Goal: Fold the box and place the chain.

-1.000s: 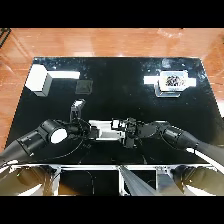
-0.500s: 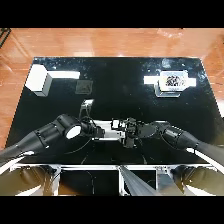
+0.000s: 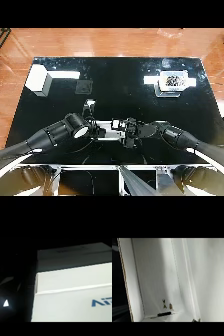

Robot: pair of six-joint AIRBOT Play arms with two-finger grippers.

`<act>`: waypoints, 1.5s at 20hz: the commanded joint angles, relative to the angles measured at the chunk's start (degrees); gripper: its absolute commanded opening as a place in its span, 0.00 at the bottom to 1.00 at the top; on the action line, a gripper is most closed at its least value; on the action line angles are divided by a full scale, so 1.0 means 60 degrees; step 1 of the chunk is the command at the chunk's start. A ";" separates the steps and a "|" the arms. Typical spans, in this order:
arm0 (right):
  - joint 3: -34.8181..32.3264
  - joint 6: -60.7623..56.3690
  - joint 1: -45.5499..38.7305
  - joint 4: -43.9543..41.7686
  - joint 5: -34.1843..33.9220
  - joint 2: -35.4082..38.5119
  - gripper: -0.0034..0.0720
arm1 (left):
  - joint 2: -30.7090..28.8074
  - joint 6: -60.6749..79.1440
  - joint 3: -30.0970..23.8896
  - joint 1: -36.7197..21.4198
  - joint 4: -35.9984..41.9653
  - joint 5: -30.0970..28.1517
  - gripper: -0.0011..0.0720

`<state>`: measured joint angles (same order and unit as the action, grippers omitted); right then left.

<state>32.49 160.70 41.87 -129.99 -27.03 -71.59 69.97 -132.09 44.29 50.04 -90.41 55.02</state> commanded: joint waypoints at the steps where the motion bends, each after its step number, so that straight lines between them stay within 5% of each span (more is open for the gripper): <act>1: -0.0004 -0.0004 0.0007 -0.0004 -0.0004 0.0000 0.29 | 0.0091 -0.0331 0.0025 0.0015 -0.0087 -0.0069 0.49; 6: -0.0004 -0.0004 0.0007 -0.0004 -0.0004 0.0000 0.29 | 0.0197 -0.0572 0.0025 0.0011 -0.0277 -0.0102 0.49; 11: -0.0004 -0.0004 0.0007 -0.0004 0.0000 0.0000 0.29 | 0.0200 -0.0550 0.0029 0.0015 -0.0277 -0.0168 0.06; 15: -0.0004 -0.0004 0.0007 -0.0004 -0.0004 0.0000 0.29 | 0.0200 -0.0528 0.0033 0.0015 -0.0138 -0.0160 0.05; 16: -0.0004 0.0000 0.0007 -0.0004 0.0000 0.0000 0.29 | 0.0200 -0.0528 0.0033 0.0015 -0.0080 -0.0157 0.10; 18: -0.0004 -0.0004 0.0007 -0.0004 0.0000 0.0000 0.29 | 0.0197 -0.0535 0.0036 0.0015 0.0033 -0.0022 0.51; 20: -0.0004 0.0000 0.0007 -0.0004 0.0000 0.0000 0.29 | 0.0189 -0.0550 0.0076 -0.0036 0.0080 0.0426 0.67; 30: -0.0004 -0.0004 0.0007 -0.0004 0.0004 0.0000 0.29 | 0.0142 -0.0568 0.0091 -0.0739 0.0222 0.0080 0.66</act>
